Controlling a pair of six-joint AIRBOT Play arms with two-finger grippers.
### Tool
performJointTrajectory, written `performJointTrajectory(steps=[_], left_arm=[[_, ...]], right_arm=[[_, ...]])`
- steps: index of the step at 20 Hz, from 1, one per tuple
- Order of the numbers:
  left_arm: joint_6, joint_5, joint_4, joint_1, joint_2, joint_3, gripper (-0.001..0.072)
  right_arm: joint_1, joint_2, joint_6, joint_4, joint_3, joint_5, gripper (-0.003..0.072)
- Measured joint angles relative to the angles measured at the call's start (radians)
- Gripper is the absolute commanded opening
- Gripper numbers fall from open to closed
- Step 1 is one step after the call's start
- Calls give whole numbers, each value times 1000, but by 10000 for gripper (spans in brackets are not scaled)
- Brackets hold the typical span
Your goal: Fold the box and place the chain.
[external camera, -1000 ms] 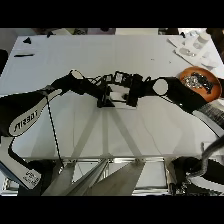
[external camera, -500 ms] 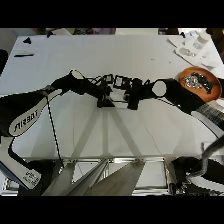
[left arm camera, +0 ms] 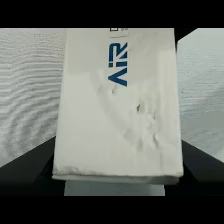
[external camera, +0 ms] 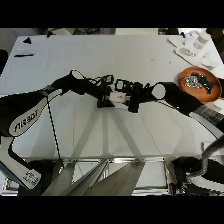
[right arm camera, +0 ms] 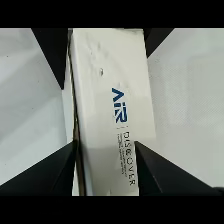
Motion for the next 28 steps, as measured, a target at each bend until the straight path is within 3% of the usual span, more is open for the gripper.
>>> performJointTrajectory(steps=[4, 5, 6, 12, 20, 28], left_arm=[[-4, 2, -3, 1, 0, 0, 257], [-4, 3, -3, 1, 0, 0, 257], [-4, 3, -2, 1, 0, 0, 257], [-1, 3, -2, 1, 0, 0, 257], [-1, 3, -2, 1, 0, 0, 257], [3, 3, 1, 1, 0, 0, 257]], right_arm=[[0, 57, 16, -6, -1, 9, 365], [0, 77, 35, -2, -1, 6, 230], [0, 93, 58, -2, -1, 8, 21], [0, 132, 245, 126, -1, -6, 5], [-73, -72, 281, 548, -2, -32, 5], [-89, -167, 277, 596, -1, 25, 7]])
